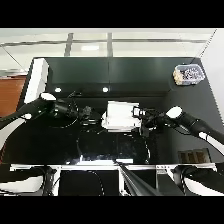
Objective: Fold the box and place the chain.
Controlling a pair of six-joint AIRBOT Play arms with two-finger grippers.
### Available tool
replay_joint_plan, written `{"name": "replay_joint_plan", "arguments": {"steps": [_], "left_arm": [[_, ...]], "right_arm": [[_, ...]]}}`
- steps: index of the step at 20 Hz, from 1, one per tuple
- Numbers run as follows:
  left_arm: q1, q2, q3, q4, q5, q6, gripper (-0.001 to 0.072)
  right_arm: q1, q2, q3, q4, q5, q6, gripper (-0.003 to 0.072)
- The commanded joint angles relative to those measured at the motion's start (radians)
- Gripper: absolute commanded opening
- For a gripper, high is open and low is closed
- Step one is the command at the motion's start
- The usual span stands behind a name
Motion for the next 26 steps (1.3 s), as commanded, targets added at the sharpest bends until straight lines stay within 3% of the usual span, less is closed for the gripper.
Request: {"name": "replay_joint_plan", "arguments": {"steps": [1, 6, 7, 10, 12, 15, 18, 26], "left_arm": [[-0.025, 0.000, 0.021, 0.018, -0.017, -0.011, 0.0629], [-0.111, 0.006, 0.082, 0.148, 0.045, -0.096, 0.0612], [-0.135, 0.008, 0.103, 0.186, 0.064, -0.124, 0.0567], [-0.196, 0.008, 0.170, 0.263, 0.093, -0.203, 0.0558], [-0.228, 0.008, 0.212, 0.320, 0.086, -0.260, 0.0465], [-0.255, 0.008, 0.243, 0.348, 0.087, -0.314, 0.0457], [-0.275, 0.008, 0.251, 0.376, 0.102, -0.386, 0.0388], [-0.346, 0.005, 0.253, 0.518, 0.196, -0.574, 0.0388]], "right_arm": [[0.000, 0.000, 0.001, 0.000, 0.000, 0.000, 0.0126], [0.000, 0.000, 0.001, 0.000, 0.000, 0.000, 0.0126], [0.000, 0.000, 0.001, 0.000, 0.000, 0.000, 0.0126], [0.000, 0.000, 0.001, 0.000, 0.000, 0.000, 0.0126], [0.000, 0.000, 0.001, 0.000, 0.000, 0.000, 0.0126], [0.000, 0.000, 0.001, 0.000, 0.000, 0.000, 0.0126], [0.000, 0.000, 0.001, 0.000, 0.000, 0.000, 0.0126], [0.000, 0.000, 0.001, 0.000, 0.000, 0.000, 0.0126]]}}
